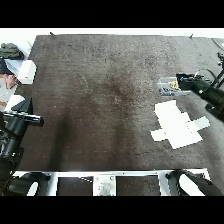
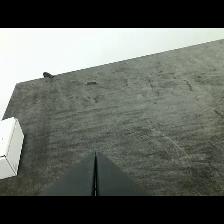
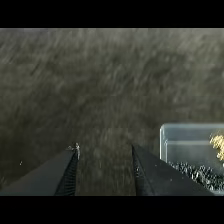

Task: Fold the box and place the chain.

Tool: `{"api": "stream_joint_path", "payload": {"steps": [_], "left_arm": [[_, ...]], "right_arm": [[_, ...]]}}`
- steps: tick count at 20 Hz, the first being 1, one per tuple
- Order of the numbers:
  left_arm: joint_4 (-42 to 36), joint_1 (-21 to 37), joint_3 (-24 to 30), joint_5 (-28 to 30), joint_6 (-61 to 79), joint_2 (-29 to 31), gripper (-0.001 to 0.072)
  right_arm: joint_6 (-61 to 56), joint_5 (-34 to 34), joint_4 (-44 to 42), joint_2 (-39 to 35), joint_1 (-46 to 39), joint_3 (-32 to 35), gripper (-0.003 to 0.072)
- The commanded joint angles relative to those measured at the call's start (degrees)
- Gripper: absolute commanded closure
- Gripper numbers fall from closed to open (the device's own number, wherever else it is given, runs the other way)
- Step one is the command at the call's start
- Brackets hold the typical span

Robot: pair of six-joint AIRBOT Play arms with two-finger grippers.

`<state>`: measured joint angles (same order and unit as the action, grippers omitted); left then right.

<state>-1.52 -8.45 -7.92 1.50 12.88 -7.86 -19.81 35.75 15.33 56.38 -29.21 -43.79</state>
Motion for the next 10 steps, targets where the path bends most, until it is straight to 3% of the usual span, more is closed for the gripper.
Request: {"api": "stream_joint_path", "payload": {"steps": [1, 5, 8, 10], "left_arm": [[0.0, 0.0, 0.0, 0.0, 0.0, 0.0, 0.0698], [0.0, 0.0, 0.0, 0.0, 0.0, 0.0, 0.0699], [0.0, 0.0, 0.0, 0.0, 0.0, 0.0, 0.0698], [0.0, 0.0, 0.0, 0.0, 0.0, 0.0, 0.0698]], "right_arm": [[-19.4, 28.8, 19.4, 11.5, -12.8, -12.7, 0.0298], [-25.6, 44.5, 32.6, 19.5, -21.3, -25.7, 0.0299], [-30.7, 49.2, 42.8, 25.0, -23.3, -32.0, 0.0297], [-32.2, 51.6, 51.0, 27.8, -23.2, -35.2, 0.0228]]}}
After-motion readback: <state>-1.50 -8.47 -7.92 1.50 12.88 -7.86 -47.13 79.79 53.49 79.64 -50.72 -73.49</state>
